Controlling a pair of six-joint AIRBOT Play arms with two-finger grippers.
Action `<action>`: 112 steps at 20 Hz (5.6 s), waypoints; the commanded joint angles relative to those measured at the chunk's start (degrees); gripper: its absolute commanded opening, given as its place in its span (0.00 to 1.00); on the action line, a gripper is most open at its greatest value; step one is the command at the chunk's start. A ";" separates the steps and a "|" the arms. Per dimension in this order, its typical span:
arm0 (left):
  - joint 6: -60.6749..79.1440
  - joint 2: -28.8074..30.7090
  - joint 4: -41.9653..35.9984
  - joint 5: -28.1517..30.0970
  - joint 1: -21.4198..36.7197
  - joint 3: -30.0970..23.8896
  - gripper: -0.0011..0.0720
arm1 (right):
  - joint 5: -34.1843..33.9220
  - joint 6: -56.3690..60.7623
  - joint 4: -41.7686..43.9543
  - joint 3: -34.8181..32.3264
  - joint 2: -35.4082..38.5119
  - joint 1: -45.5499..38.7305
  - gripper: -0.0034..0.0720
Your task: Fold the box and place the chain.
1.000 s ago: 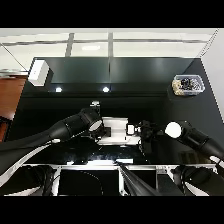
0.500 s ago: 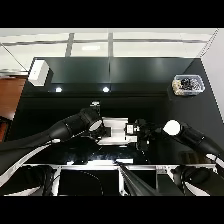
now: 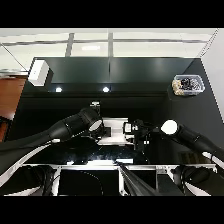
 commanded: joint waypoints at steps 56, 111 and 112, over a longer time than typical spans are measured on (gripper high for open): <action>0.00 0.00 -1.14 1.11 0.07 0.04 0.05 | 24.83 70.88 6.40 9.31 -11.45 -14.19 0.75; 0.07 0.00 -1.29 1.07 0.07 0.04 0.05 | 16.81 141.96 -51.06 25.79 -15.06 17.22 0.19; 0.07 0.00 -1.29 1.11 0.07 0.04 0.05 | 16.79 141.76 -51.06 25.79 -15.06 17.22 0.16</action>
